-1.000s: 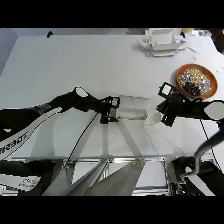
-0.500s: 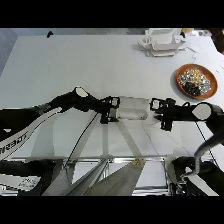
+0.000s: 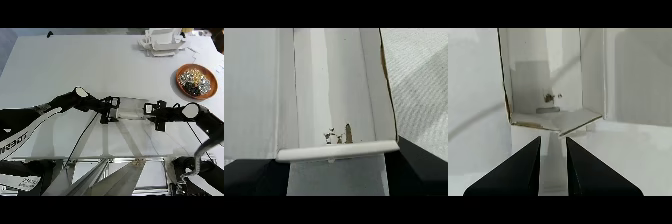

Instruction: Fold the box and place the chain.

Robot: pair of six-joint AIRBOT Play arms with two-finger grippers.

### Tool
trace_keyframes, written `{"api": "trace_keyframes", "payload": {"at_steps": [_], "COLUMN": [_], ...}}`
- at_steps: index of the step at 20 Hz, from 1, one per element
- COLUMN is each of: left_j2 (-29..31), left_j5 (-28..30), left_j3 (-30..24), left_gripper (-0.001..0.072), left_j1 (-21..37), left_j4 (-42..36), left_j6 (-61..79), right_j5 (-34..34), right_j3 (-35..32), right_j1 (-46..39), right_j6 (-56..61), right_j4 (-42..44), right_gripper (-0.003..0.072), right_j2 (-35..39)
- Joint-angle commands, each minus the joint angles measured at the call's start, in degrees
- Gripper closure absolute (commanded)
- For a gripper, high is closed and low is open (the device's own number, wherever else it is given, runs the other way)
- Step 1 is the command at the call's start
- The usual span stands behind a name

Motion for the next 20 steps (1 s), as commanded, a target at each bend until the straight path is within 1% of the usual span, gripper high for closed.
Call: {"api": "trace_keyframes", "payload": {"at_steps": [1, 4, 5, 6, 9, 11, 15, 16, 17, 18, 20], "left_j2": [0.02, 0.02, 0.02, 0.02, 0.02, 0.02, 0.02, 0.02, 0.02, 0.02, 0.02], "left_j5": [0.02, 0.02, 0.02, 0.02, 0.04, 0.02, 0.02, 0.02, 0.02, 0.02, 0.02], "left_j3": [0.0, 0.0, 0.0, 0.0, 0.0, 0.0, 0.0, 0.0, 0.0, 0.0, 0.0], "left_gripper": [0.0504, 0.0504, 0.0504, 0.0504, 0.0504, 0.0504, 0.0504, 0.0504, 0.0504, 0.0504, 0.0504], "left_j1": [0.04, 0.04, 0.04, 0.04, 0.04, 0.04, 0.04, 0.04, 0.04, 0.04, 0.04], "left_j4": [0.0, 0.0, 0.0, 0.0, 0.0, 0.0, 0.0, 0.0, 0.0, 0.0, 0.0], "left_j6": [0.0, -0.02, -0.02, 0.0, -0.02, -0.02, -0.02, -0.02, 0.0, 0.0, -0.02], "right_j5": [-0.63, 0.28, 0.98, 1.46, 0.9, 0.85, 0.57, 0.59, 0.59, 0.57, 0.68], "right_j3": [-0.04, -0.04, -0.04, -0.04, -0.07, -0.04, -0.04, -0.04, -0.07, -0.07, -0.07], "right_j1": [0.13, 0.13, 0.13, 0.15, 0.15, 0.13, 0.13, 0.13, 0.13, 0.13, 0.13], "right_j6": [-4.09, -6.82, -6.82, -6.8, -6.91, -9.62, -13.75, -14.73, -15.39, -15.56, -15.54], "right_j4": [5.49, 8.35, 8.33, 8.37, 9.9, 12.57, 17.42, 18.45, 19.12, 19.78, 19.91], "right_gripper": [0.0531, 0.0542, 0.0601, 0.0615, 0.0615, 0.0638, 0.0626, 0.0604, 0.0509, 0.0431, 0.0412], "right_j2": [-0.63, -0.66, -0.7, -0.83, -1.99, -3.37, -4.85, -4.85, -4.85, -4.85, -4.85]}}
